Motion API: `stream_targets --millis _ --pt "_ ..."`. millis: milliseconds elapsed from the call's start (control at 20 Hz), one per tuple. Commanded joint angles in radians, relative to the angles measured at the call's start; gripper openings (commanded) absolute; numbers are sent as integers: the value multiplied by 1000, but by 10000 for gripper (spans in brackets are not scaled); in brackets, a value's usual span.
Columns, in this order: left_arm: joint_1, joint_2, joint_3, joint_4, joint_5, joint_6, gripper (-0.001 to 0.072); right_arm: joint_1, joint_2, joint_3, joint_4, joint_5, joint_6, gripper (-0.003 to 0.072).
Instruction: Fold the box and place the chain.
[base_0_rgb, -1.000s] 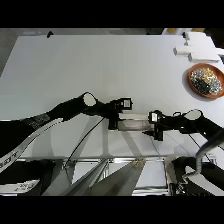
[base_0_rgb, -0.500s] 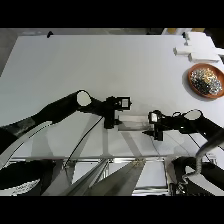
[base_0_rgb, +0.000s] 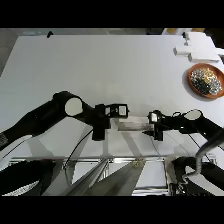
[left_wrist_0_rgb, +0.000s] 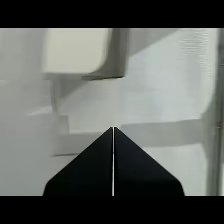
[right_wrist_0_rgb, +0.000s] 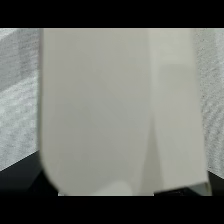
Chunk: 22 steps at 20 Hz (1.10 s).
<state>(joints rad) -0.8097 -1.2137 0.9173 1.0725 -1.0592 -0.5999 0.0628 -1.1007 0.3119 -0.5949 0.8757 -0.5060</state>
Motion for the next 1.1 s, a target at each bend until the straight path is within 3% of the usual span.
stream_targets --millis 0,150,300,500,700,1050 --pt "-127 -12 0 16 113 -56 4 0 0 0 0 0 0 316" --pt "-210 -65 0 16 366 -55 7 0 0 0 0 0 0 316" --pt "-215 -108 0 -33 631 -56 6 0 0 0 0 0 0 316" --pt "-158 -164 1 -199 807 -56 5 0 0 0 0 0 0 316" --pt "-74 -251 1 -379 816 -57 5 0 0 0 0 0 0 316" --pt "-44 -334 1 -404 701 -56 6 0 0 0 0 0 0 316"
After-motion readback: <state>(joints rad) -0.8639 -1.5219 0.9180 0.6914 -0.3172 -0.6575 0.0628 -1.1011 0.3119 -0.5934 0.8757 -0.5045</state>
